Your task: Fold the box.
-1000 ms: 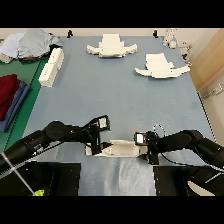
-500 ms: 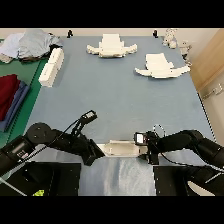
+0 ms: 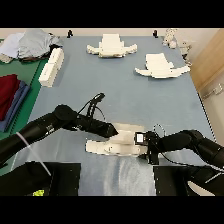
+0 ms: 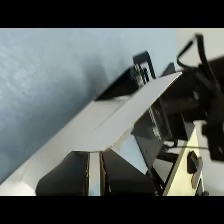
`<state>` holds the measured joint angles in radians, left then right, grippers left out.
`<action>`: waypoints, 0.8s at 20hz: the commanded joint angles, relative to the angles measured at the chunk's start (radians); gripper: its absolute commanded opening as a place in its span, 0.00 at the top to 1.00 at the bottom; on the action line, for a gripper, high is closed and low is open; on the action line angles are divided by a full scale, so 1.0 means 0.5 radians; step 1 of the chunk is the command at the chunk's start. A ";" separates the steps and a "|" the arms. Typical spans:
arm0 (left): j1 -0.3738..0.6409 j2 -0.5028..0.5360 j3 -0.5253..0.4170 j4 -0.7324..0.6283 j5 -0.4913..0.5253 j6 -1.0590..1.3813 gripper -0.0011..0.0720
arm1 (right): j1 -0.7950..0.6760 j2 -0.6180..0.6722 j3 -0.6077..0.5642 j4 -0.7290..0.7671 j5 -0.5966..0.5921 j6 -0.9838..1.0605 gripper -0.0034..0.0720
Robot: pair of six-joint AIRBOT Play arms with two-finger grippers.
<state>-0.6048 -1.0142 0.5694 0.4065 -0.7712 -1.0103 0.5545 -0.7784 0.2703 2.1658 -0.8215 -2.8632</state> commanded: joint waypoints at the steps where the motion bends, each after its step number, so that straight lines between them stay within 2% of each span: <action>1: 0.004 -0.275 0.099 -0.019 0.077 -0.043 0.83 | 0.000 0.002 0.001 -0.002 0.003 -0.006 0.27; 4: 0.004 -0.379 0.098 0.008 0.071 -0.129 0.83 | 0.000 0.002 0.001 -0.002 0.003 -0.006 0.27; 7: 0.008 -0.384 0.098 0.016 0.076 -0.130 0.83 | 0.001 0.002 0.001 -0.002 0.003 -0.006 0.27; 11: 0.008 -0.385 0.098 0.161 0.066 -0.261 0.83 | 0.000 0.002 0.001 -0.003 0.003 -0.006 0.27; 16: 0.008 -0.385 0.108 0.159 0.051 -0.259 0.83 | 0.000 0.002 0.001 -0.009 0.003 -0.006 0.27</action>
<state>-0.6006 -1.2053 0.6186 0.4751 -0.7391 -1.1305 0.5541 -0.7784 0.2703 2.1624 -0.8196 -2.8674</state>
